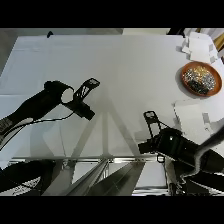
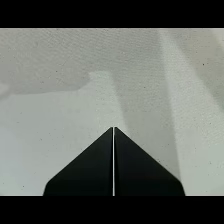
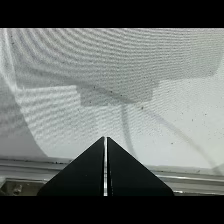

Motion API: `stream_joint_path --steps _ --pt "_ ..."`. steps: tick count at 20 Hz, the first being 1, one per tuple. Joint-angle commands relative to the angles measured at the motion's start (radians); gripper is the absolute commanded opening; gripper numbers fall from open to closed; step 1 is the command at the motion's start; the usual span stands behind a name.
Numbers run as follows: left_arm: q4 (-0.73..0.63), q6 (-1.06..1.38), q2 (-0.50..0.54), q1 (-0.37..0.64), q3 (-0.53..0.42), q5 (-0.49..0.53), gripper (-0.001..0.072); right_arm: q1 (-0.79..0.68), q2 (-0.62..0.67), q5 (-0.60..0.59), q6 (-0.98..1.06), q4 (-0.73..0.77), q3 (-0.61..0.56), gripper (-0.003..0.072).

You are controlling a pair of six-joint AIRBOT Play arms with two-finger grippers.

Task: Fold the box and place the chain.

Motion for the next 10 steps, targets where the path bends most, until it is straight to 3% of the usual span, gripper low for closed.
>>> stream_joint_path --steps 1,3,6,10 --pt "0.000 0.000 0.000 0.000 0.000 0.000 0.0011 -0.013 0.001 0.032 -0.114 0.035 0.000 0.0006" --pt "0.000 0.000 0.000 0.000 0.000 0.000 0.0011 -0.089 0.002 0.122 -0.195 0.036 0.001 0.0006" --pt "0.000 0.000 0.000 0.000 0.000 0.000 0.0011 -0.319 0.003 0.275 -0.364 -0.079 0.031 0.0006" --pt "0.000 0.000 0.000 0.000 0.000 0.000 0.0011 -0.742 0.031 0.249 -0.608 -0.281 0.166 0.0006"
